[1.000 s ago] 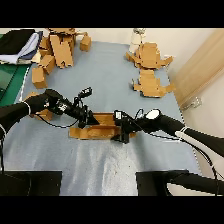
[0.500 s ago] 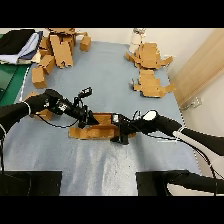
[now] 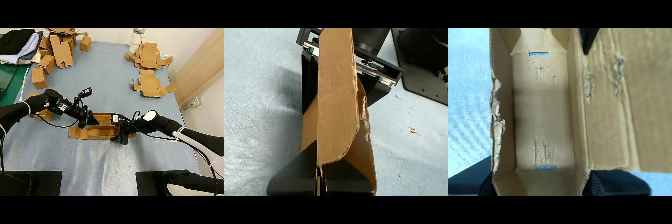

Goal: Fold the box.

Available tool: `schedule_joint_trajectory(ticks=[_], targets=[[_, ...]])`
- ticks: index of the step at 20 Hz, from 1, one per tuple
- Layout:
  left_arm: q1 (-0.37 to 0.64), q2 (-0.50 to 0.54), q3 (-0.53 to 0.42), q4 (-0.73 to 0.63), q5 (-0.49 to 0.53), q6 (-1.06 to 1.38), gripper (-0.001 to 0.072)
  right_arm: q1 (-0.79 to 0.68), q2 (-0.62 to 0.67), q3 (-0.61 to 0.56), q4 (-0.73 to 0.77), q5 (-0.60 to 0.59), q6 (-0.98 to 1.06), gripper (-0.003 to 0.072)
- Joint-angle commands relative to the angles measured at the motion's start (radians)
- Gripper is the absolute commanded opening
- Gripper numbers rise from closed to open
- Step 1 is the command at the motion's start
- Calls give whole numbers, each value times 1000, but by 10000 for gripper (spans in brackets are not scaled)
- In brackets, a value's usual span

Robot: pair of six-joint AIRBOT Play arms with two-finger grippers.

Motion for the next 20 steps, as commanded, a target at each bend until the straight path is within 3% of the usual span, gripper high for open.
schedule_joint_trajectory(ticks=[1, 20], targets=[[0, 0, 0, 0, 0, 0, 10, 1, 0, 0, -3, -5, 0, 577], [0, 0, 0, 0, 0, 0, 10, 1, 35, 0, -14, 17, 64, 587]])
